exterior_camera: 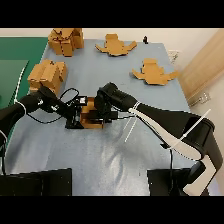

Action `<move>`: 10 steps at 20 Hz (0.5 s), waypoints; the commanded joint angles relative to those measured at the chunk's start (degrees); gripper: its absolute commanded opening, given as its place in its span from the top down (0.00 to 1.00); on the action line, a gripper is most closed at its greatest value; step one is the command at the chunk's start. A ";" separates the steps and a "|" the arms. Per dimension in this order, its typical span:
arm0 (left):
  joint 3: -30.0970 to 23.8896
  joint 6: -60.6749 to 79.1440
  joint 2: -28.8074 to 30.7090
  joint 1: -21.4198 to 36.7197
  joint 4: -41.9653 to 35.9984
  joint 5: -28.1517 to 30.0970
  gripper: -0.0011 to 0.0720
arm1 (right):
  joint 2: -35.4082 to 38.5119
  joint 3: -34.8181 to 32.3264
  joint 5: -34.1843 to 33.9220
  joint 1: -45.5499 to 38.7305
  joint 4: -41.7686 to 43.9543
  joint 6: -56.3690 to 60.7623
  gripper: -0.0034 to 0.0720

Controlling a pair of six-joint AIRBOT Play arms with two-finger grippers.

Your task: Fold the box.

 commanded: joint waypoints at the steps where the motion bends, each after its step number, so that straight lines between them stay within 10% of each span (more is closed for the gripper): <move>1: 0.00 0.00 0.02 0.02 0.02 0.26 0.68 | -1.46 0.72 -3.41 0.02 -0.39 0.09 0.55; 10: 0.00 0.00 0.02 0.02 0.00 -0.11 0.68 | -7.10 10.75 -11.76 1.16 -2.97 -0.46 0.93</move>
